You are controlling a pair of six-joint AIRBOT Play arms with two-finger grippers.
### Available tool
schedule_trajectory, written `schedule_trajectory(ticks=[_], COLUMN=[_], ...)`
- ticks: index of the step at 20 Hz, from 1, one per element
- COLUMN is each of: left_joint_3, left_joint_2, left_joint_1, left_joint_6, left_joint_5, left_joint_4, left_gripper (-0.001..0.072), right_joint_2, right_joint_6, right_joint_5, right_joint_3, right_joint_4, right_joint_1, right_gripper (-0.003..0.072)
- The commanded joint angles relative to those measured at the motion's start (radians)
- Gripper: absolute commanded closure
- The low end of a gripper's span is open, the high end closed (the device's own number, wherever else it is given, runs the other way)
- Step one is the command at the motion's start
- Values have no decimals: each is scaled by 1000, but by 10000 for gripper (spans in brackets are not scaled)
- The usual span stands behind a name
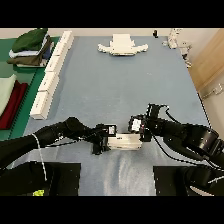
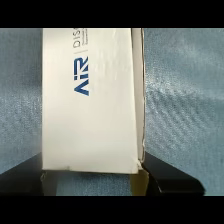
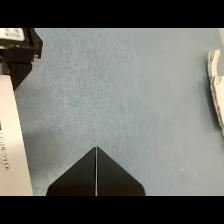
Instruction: Fold the box.
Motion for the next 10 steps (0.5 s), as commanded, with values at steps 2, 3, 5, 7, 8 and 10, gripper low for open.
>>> schedule_trajectory(ticks=[2, 3, 5, 7, 8, 10], left_joint_3=[1, 1, 1, 1, 1, 1], left_joint_2=[0, 0, 0, 0, 0, 0], left_joint_1=[0, 0, 0, 0, 0, 0], left_joint_6=[0, 0, 0, 0, 0, 0], left_joint_5=[1, 1, 0, 1, 0, 1], left_joint_4=[0, 0, 0, 0, 0, 0], left_gripper=[199, 198, 198, 199, 198, 198], right_joint_2=[1, 1, 2, 16, 26, 43], right_joint_6=[17, 56, 191, 327, 383, 486], right_joint_5=[-5, 6, 72, 198, 277, 423], right_joint_3=[0, -6, -48, -111, -143, -205], right_joint_4=[-17, -11, 44, 95, 120, 169], right_joint_1=[0, 0, 0, 0, 0, 0], right_gripper=[678, 678, 678, 679, 679, 679])
